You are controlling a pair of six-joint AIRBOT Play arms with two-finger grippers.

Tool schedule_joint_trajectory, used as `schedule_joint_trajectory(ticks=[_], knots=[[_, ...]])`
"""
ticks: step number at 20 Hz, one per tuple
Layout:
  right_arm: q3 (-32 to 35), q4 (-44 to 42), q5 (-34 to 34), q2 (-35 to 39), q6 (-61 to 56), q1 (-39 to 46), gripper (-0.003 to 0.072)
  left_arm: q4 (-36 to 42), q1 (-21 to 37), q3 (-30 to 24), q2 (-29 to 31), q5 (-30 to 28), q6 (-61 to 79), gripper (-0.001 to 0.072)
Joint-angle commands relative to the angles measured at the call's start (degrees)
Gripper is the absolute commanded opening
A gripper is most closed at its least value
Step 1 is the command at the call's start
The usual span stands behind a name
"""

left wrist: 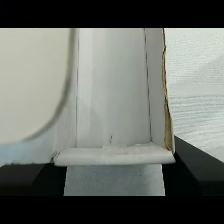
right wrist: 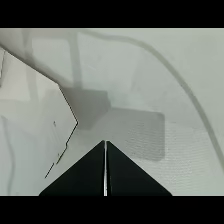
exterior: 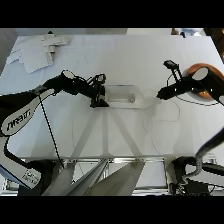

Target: Fold the box and place the chain.

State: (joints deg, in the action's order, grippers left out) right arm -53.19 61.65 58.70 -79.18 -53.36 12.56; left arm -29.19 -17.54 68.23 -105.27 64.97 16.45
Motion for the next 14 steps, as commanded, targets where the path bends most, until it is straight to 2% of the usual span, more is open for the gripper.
schedule_joint_trajectory(ticks=[1, 6, 11, 14], knots=[[4.66, -5.75, 1.05, 0.0, -2.82, 0.48, 0.0013, 0.0, 0.04, 0.02, 0.0, -0.02, 0.0, 0.0417], [11.76, -20.04, -4.94, 0.0, 2.54, 0.48, 0.0013, 0.0, 0.04, 0.02, 0.0, -0.02, 0.0, 0.0417], [12.59, -24.5, -7.13, 0.0, 3.61, 0.48, 0.0014, 0.0, 0.04, 0.02, 0.0, -0.02, 0.0, 0.0417], [12.59, -32.28, -5.03, 0.0, 7.54, 0.24, 0.0014, 0.0, 0.04, 0.02, 0.0, -0.02, 0.0, 0.0417]])
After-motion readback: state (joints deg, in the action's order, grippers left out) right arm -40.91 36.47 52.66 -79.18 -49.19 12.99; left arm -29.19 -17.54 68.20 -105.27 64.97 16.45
